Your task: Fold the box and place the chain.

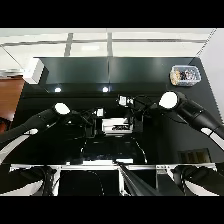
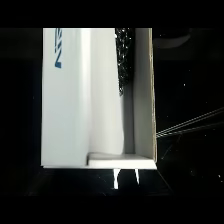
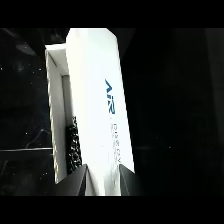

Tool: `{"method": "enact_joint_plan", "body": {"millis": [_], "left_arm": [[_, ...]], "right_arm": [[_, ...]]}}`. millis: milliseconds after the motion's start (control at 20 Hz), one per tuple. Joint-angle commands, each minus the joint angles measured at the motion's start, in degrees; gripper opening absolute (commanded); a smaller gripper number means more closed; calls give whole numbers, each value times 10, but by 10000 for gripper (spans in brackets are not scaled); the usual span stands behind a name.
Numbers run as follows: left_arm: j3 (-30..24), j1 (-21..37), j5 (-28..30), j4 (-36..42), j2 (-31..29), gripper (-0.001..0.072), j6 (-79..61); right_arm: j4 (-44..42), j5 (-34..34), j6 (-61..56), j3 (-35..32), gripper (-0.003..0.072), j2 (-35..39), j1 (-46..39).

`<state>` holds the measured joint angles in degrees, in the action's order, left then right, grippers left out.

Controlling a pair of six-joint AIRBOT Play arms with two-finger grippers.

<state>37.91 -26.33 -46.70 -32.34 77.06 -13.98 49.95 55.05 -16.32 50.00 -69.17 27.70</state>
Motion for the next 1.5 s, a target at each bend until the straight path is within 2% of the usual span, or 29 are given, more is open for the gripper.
{"method": "enact_joint_plan", "body": {"millis": [0, 1100, 1150, 1200, 1450], "left_arm": [[0, 0, 1, 0, 0, 350, 1], [0, 0, 1, 0, 0, 350, 1], [0, 0, 1, 0, 0, 351, 1], [0, 0, 1, 0, 0, 350, 1], [0, 0, 1, 0, 0, 351, 1]], "right_arm": [[0, 18, 0, 0, 222, 0, 1], [1, 53, -9, -1, 222, 0, 2], [1, 51, -9, -1, 212, -1, 2], [1, 47, -9, -1, 133, 0, 2], [1, 42, -9, -1, 130, 0, 2]]}}
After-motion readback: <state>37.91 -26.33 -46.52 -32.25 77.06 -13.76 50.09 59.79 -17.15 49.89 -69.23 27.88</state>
